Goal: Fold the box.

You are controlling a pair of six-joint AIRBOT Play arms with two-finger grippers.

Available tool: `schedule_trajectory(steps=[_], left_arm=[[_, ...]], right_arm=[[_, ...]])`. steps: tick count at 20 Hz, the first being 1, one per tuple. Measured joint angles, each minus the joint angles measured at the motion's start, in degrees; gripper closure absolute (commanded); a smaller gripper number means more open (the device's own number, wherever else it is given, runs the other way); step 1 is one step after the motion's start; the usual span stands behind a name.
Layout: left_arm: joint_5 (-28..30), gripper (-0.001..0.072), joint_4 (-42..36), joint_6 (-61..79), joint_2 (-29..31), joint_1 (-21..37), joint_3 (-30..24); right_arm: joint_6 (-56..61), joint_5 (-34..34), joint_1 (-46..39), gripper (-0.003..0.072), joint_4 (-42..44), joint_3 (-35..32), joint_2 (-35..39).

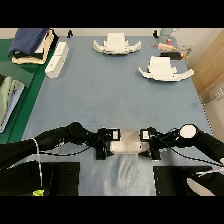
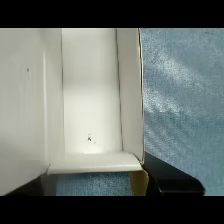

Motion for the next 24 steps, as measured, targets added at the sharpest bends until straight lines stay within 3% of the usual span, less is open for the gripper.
schedule_trajectory(steps=[6,15,20,24], left_arm=[[0.63,0.0304,-0.02,-0.07,0.00,-0.02,0.00],[0.28,0.0304,0.20,0.15,0.00,-0.02,0.00],[0.42,0.0304,0.11,0.00,0.00,-0.02,0.00],[0.50,0.0304,0.09,-0.02,0.00,-0.02,0.00]], right_arm=[[3.74,0.83,-0.04,-0.0031,-5.40,0.00,7.21],[26.80,5.53,-0.09,-0.0031,-13.53,0.02,19.56],[32.44,6.60,-0.11,-0.0029,-13.79,0.02,24.87],[36.41,6.78,-0.09,-0.0028,-8.02,0.02,27.93]])
